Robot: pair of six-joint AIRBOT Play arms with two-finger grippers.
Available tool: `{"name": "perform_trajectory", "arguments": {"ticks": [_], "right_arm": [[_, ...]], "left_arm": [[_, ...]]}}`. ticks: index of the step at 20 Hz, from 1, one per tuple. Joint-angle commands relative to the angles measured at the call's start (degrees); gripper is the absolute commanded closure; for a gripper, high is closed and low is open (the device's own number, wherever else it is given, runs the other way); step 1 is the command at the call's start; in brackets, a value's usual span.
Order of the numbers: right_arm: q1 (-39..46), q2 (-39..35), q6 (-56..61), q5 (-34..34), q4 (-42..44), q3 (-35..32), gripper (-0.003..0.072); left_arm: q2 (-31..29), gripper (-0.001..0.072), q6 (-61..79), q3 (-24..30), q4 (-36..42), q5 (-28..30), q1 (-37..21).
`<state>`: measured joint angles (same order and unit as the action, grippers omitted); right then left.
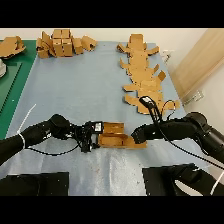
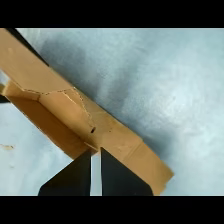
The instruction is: Fold the box.
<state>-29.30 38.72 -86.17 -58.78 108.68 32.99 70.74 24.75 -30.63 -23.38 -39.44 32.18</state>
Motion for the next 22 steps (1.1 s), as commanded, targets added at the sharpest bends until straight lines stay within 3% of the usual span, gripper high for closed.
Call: {"name": "perform_trajectory", "arguments": {"ticks": [1,5,6,7,9,22], "right_arm": [[0.02,-1.27,15.61,1.92,1.31,0.02,0.0593],[0.02,-1.07,22.03,5.86,2.12,0.00,0.0595],[0.02,-0.79,23.56,6.34,2.08,0.00,0.0613],[0.02,-0.31,25.44,6.23,2.12,0.00,0.0683],[0.02,1.07,27.87,6.03,2.82,0.02,0.0683],[0.02,4.13,20.06,8.24,4.17,-0.11,0.0687]], "left_arm": [[0.00,0.0197,0.00,-0.02,-0.02,0.00,-0.02],[-0.02,0.0197,0.02,-0.02,-0.04,0.02,-0.02],[0.00,0.0197,0.02,-0.02,-0.04,0.02,-0.02],[0.00,0.0197,0.00,-0.02,-0.02,0.00,-0.02],[0.00,0.0197,0.00,-0.02,-0.04,0.02,-0.02],[-0.02,0.0197,-0.02,-0.02,0.44,-0.04,0.00]]}}
